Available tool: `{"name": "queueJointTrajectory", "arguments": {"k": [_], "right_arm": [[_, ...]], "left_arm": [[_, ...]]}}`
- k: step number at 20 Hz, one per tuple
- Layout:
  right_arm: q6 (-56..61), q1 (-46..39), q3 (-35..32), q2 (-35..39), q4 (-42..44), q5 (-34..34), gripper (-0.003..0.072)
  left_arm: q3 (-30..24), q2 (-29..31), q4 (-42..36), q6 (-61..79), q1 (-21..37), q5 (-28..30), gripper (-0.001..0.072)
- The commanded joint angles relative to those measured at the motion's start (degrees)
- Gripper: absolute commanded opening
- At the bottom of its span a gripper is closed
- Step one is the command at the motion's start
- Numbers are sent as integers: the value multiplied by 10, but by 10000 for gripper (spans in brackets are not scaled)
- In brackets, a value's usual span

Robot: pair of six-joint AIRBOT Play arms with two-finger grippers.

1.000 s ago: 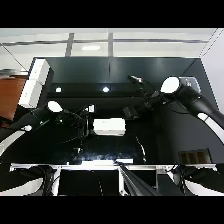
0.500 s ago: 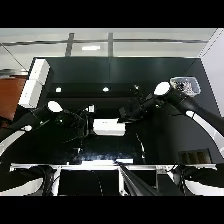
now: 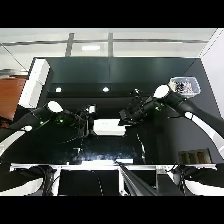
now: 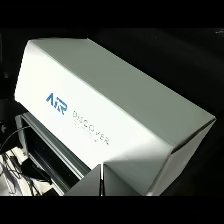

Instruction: Fold the box and place the chain.

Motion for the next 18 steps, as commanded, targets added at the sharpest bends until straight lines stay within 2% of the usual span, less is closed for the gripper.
{"name": "queueJointTrajectory", "arguments": {"k": [1, 8, 10, 13, 18], "right_arm": [[0, 0, -11, 0, -3, -12, 23], [0, 0, -11, 0, -1, -20, 23], [-21, -4, -11, 2, 34, -12, 23], [-64, -22, -11, 4, 137, -11, 23], [-64, 22, -26, 3, 136, -44, 23]], "left_arm": [[0, 0, 0, -1, 0, 2, 482], [0, 0, 0, -1, 0, 2, 482], [0, 0, 0, -1, 0, 2, 482], [0, 0, 0, -1, 0, 2, 482], [0, 0, 0, 0, 0, 2, 482]]}}
